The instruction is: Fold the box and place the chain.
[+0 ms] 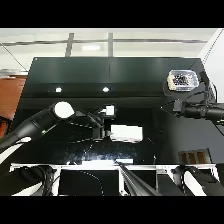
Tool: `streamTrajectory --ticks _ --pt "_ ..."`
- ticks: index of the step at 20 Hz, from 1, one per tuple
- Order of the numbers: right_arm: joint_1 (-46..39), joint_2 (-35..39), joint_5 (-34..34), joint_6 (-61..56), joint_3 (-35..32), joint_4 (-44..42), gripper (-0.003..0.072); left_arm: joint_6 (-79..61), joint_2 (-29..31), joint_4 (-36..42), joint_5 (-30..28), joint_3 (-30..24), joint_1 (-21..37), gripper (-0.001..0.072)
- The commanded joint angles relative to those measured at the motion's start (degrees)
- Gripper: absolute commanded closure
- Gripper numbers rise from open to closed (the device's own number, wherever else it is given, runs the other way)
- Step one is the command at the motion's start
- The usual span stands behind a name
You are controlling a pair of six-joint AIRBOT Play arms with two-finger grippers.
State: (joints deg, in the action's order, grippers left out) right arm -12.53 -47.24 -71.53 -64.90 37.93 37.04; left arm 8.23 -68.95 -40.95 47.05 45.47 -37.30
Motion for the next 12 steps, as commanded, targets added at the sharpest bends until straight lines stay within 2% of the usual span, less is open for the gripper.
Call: streamTrajectory --ticks 1,3,6,12 --pt "-1.3 0.3 0.2 1.5 0.1 0.5 0.0643 3.3 -5.4 -0.3 -1.8 5.9 -5.2 0.0001" --pt "-1.3 0.3 0.2 1.9 0.1 0.6 0.0643 5.9 -9.0 0.0 -3.2 8.7 -7.6 0.0001" --pt "-1.3 0.3 0.6 2.4 0.1 0.8 0.0643 6.0 -12.6 -0.3 -3.5 10.1 -10.4 0.0001" --pt "-1.3 0.3 1.7 2.4 0.1 1.2 0.0643 6.4 -13.2 -0.3 -4.4 10.1 -11.0 0.0001"
